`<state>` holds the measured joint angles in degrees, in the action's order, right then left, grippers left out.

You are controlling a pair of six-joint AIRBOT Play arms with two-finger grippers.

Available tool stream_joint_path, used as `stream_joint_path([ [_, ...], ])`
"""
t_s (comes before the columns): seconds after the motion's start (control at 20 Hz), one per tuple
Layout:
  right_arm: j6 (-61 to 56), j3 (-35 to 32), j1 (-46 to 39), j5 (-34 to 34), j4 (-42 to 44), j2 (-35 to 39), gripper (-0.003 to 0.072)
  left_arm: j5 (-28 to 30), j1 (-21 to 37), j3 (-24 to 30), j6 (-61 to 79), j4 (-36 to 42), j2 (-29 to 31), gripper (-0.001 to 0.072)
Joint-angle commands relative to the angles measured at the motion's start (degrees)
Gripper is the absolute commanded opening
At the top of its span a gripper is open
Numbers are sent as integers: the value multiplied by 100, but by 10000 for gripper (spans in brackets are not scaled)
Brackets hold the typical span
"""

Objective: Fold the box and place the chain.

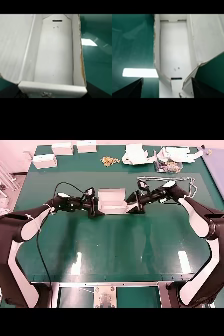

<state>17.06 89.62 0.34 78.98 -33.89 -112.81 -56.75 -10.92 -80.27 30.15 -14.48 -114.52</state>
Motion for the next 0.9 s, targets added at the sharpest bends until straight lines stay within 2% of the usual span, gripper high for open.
stream_joint_path([
  [0.0, -192, 7, -295, 68, -129, 313, 698, -92, -4, 4, 31, -26, -2, 290],
  [0.05, -317, 7, -341, 205, -120, 452, 697, -92, -4, 2, 31, -26, -2, 290],
  [0.1, -387, 7, -354, 398, -105, 573, 611, -92, -4, 4, 31, -26, -2, 289],
  [0.15, -402, 7, -332, 686, 13, 664, 264, -92, -4, 4, 31, -26, -2, 290],
  [0.2, -420, 7, -291, 868, 323, 702, 11, -90, -4, 4, 31, -26, -2, 290],
  [0.3, -446, 7, -155, 946, 973, 704, 6, -92, -4, 4, 31, -26, -2, 290],
  [0.4, -457, 7, 57, 730, 1231, 702, 5, -90, -4, 4, 31, -26, -2, 290],
  [0.65, -437, 9, 522, -826, 1222, 625, 4, -92, -4, 4, 31, -26, -2, 290],
  [0.85, -442, 26, 540, -1384, 935, 404, 4, -92, -4, 4, 31, -26, -2, 290],
])
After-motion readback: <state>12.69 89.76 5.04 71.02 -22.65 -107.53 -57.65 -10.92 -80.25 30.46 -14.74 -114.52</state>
